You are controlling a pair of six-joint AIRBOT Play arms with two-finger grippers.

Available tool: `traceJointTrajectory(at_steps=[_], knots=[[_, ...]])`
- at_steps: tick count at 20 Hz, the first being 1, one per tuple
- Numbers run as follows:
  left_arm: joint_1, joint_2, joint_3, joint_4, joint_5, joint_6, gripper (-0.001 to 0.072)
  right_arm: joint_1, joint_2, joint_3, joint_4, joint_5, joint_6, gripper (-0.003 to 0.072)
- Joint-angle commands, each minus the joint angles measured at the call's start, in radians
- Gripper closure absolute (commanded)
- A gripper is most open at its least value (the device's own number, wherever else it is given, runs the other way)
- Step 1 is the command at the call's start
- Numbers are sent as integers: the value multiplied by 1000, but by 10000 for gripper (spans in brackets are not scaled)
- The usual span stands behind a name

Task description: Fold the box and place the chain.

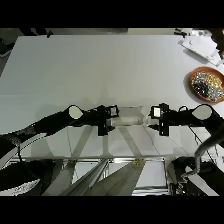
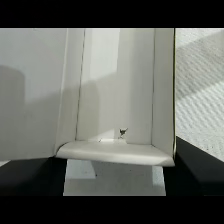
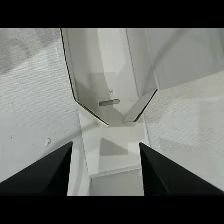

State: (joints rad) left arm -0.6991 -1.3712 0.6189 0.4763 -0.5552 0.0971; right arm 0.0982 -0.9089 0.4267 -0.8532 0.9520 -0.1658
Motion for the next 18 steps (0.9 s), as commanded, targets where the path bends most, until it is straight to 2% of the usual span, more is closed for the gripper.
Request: traceJointTrajectory(at_steps=[1, 4, 12, 18], knots=[[0, -1, -1, 4, -1, 0, 355, 0, -4, 1, 41, -2, -32, 295], [0, -1, -1, 4, -2, 0, 355, 0, -4, 1, 58, -12, -72, 296], [-1, -1, -1, 4, -3, 0, 355, 0, -4, -2, -18, -37, -71, 296], [-1, -1, -1, 4, -3, 0, 355, 0, -105, -3, 79, -69, -98, 297]])
